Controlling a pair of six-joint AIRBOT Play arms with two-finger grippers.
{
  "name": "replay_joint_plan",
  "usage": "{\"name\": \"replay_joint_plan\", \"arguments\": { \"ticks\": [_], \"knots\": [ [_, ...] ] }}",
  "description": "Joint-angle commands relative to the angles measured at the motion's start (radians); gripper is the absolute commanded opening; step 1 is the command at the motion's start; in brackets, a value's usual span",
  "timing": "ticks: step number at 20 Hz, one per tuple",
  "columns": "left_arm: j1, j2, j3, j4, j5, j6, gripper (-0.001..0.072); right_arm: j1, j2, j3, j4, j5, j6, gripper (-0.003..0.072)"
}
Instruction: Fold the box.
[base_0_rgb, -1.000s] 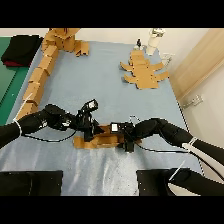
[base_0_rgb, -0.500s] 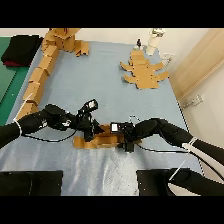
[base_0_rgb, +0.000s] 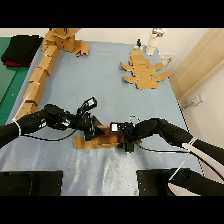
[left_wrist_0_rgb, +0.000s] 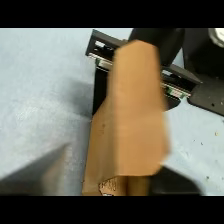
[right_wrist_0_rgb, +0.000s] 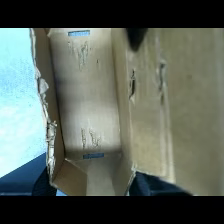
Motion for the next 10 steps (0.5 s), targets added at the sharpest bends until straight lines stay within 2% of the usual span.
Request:
{"name": "replay_joint_plan", "arguments": {
  "ticks": [1,2,4,7,8,9,10],
  "knots": [
    [0.047,0.035,0.001,0.050,0.006,-0.156,0.0687,0.000,0.000,-0.001,0.000,0.000,0.000,0.0503],
    [0.075,0.060,0.001,0.105,0.003,-0.210,0.0686,0.000,0.000,-0.001,0.000,0.000,0.000,0.0503],
    [0.148,0.138,0.001,0.312,-0.029,-0.439,0.0687,0.000,0.000,-0.001,0.000,0.000,0.000,0.0503],
    [0.203,0.258,0.001,0.608,-0.212,-0.873,0.0685,0.000,0.000,-0.001,0.000,0.000,0.000,0.0503],
    [0.195,0.284,0.000,0.659,-0.297,-1.044,0.0567,0.000,0.000,-0.001,0.000,0.000,0.000,0.0503],
    [0.181,0.294,0.000,0.673,-0.376,-1.186,0.0154,0.000,0.000,-0.001,0.000,-0.001,0.000,0.0503],
    [0.153,0.294,-0.004,0.660,-0.437,-1.281,0.0010,0.000,0.000,-0.001,0.000,-0.001,0.000,0.0503]
  ]
}}
